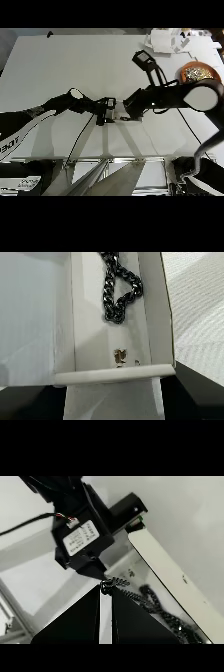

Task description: Fold the box and place the chain.

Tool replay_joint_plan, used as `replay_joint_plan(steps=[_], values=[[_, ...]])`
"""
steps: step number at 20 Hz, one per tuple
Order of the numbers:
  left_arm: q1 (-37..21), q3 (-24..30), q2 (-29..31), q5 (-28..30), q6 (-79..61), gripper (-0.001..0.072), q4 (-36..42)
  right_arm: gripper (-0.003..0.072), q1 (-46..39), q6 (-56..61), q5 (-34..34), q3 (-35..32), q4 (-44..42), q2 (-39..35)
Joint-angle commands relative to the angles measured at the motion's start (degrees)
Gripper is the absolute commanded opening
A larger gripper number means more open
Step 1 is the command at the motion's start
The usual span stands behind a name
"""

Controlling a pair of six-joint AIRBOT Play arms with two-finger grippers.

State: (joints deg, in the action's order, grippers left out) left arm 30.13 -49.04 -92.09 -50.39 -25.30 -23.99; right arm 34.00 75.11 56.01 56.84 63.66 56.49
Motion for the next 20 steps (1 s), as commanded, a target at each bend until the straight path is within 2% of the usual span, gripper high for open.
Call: replay_joint_plan(steps=[1, 3, 4, 7, 10, 11, 15, 18, 19, 20], values=[[-0.02, 0.00, 0.04, 0.02, -0.02, 0.0252, -0.02, 0.0015, 0.35, 0.02, 2.19, -0.39, 0.09, 7.08], [-0.02, 0.00, 0.04, 0.02, -0.02, 0.0252, -0.02, 0.0026, 0.35, 0.04, 2.03, -1.16, 0.07, 10.67], [-0.02, 0.00, 0.04, 0.02, -0.02, 0.0252, 0.00, 0.0072, 0.35, 0.04, 2.14, -1.40, -0.13, 12.13], [-0.02, 0.00, 0.04, 0.02, 0.00, 0.0252, -0.02, 0.0089, 0.35, -0.17, 2.01, -2.14, -0.81, 14.56], [-0.02, 0.00, 0.04, 0.02, 0.00, 0.0252, -0.02, 0.0221, 0.33, -0.17, 1.90, -2.14, -1.05, 14.69], [-0.02, 0.00, 0.04, 0.02, -0.02, 0.0252, 0.00, 0.0230, 0.33, -0.17, 2.73, -2.08, -1.14, 14.45], [-0.02, 0.00, 0.04, 0.04, -0.02, 0.0252, 0.00, 0.0214, -2.14, -4.70, 9.86, -2.03, 1.22, 8.59], [-0.02, 0.00, 0.04, 0.02, -0.02, 0.0252, -0.02, 0.0214, -6.14, -9.20, 16.59, -2.03, 9.73, 3.32], [-0.02, 0.00, 0.04, 0.02, -0.02, 0.0252, -0.02, 0.0213, -7.89, -12.48, 18.75, -2.05, 10.25, 2.40], [-0.02, 0.00, 0.04, 0.02, -0.02, 0.0252, 0.00, 0.0180, -9.77, -16.11, 20.76, -2.14, 9.73, 1.95]])
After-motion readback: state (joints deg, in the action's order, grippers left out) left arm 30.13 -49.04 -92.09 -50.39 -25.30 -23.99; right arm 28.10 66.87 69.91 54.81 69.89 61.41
